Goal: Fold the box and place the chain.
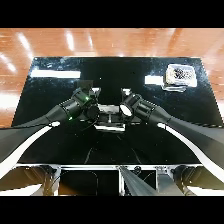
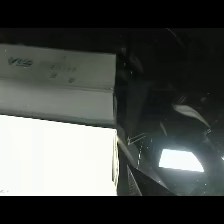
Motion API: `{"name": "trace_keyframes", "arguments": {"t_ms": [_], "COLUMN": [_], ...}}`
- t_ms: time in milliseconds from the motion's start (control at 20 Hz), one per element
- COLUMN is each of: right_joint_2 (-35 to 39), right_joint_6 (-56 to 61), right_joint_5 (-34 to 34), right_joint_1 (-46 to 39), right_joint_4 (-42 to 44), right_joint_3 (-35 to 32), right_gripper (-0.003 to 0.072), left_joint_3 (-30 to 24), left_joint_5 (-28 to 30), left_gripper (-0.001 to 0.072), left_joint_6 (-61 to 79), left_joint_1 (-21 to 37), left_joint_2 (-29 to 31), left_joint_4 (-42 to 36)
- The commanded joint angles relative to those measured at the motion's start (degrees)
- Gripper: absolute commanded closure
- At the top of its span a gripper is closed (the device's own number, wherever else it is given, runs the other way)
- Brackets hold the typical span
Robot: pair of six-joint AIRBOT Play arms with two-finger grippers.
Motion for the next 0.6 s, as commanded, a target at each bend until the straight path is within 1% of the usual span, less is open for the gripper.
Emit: {"name": "trace_keyframes", "arguments": {"t_ms": [0, 100, 150, 200, 250, 350, 400, 450, 500, 550], "right_joint_2": [0.1, 0.1, 0.1, 0.1, 0.1, 0.1, 0.1, 0.1, 0.1, 0.3], "right_joint_6": [0.0, 0.0, -0.3, -2.7, -4.6, -4.8, -4.6, -4.5, -4.6, -5.7], "right_joint_5": [0.9, 0.9, 0.7, 0.0, -0.2, -0.1, 0.1, 0.4, 1.1, 2.4], "right_joint_1": [0.0, 0.0, 0.0, 0.0, 0.0, 0.0, 0.0, 0.0, 0.0, 0.0], "right_joint_4": [-1.5, -2.0, -2.0, -1.1, 0.3, 0.4, 0.3, 0.1, 0.2, 0.1], "right_joint_3": [0.5, 0.5, 0.5, 0.5, 0.5, 0.5, 0.5, 0.5, 0.5, 0.5], "right_gripper": [0.0269, 0.0274, 0.0456, 0.0662, 0.0651, 0.0650, 0.0597, 0.0273, 0.0145, 0.0144], "left_joint_3": [0.0, 0.0, 0.0, 0.0, 0.0, 0.0, 0.0, 0.0, 0.0, 0.0], "left_joint_5": [0.0, 0.0, 0.0, 0.0, 0.0, 0.0, 0.0, 0.0, 0.1, 0.3], "left_gripper": [0.0686, 0.0686, 0.0686, 0.0686, 0.0686, 0.0686, 0.0686, 0.0686, 0.0686, 0.0686], "left_joint_6": [0.1, 0.1, 0.1, 0.1, 0.1, 0.1, 0.1, 0.1, 0.1, 0.1], "left_joint_1": [0.0, 0.0, 0.0, 0.0, 0.0, 0.0, 0.0, 0.0, 0.0, 0.0], "left_joint_2": [0.0, 0.0, 0.0, 0.0, 0.0, 0.0, 0.0, 0.0, 0.0, 0.0], "left_joint_4": [0.0, 0.0, 0.0, 0.0, 0.0, 0.0, 0.0, 0.0, 0.0, 0.0]}}
